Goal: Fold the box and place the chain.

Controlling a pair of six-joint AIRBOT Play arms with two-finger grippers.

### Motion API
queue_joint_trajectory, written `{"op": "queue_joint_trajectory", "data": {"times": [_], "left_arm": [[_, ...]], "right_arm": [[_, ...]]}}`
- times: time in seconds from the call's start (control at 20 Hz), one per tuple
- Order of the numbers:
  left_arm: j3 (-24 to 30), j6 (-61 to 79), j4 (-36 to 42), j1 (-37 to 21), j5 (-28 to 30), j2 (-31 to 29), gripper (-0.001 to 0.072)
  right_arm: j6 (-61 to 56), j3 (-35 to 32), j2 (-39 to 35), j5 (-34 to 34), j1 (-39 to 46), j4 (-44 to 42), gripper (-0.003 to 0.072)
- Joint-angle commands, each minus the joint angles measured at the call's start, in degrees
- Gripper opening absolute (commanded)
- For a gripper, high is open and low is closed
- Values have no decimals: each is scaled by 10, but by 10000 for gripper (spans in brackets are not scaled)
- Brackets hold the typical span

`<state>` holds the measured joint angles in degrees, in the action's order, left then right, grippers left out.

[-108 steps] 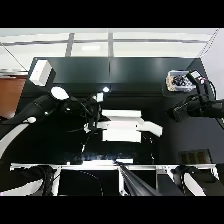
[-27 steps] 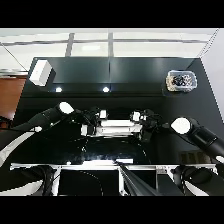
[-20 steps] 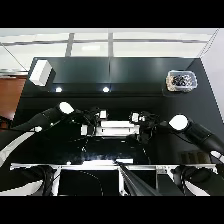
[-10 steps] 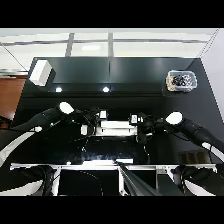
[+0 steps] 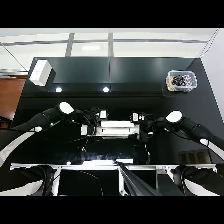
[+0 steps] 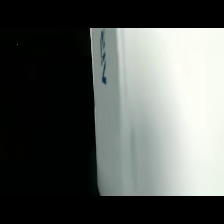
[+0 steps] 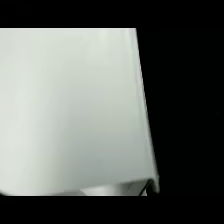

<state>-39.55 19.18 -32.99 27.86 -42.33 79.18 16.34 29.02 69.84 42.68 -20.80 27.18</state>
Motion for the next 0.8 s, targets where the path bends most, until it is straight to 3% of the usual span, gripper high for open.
{"op": "queue_joint_trajectory", "data": {"times": [0.0,0.75], "left_arm": [[0,0,0,0,0,0,29],[0,0,0,0,0,0,29]], "right_arm": [[3,0,2,2,7,-2,671],[4,0,3,-5,-16,11,670]]}}
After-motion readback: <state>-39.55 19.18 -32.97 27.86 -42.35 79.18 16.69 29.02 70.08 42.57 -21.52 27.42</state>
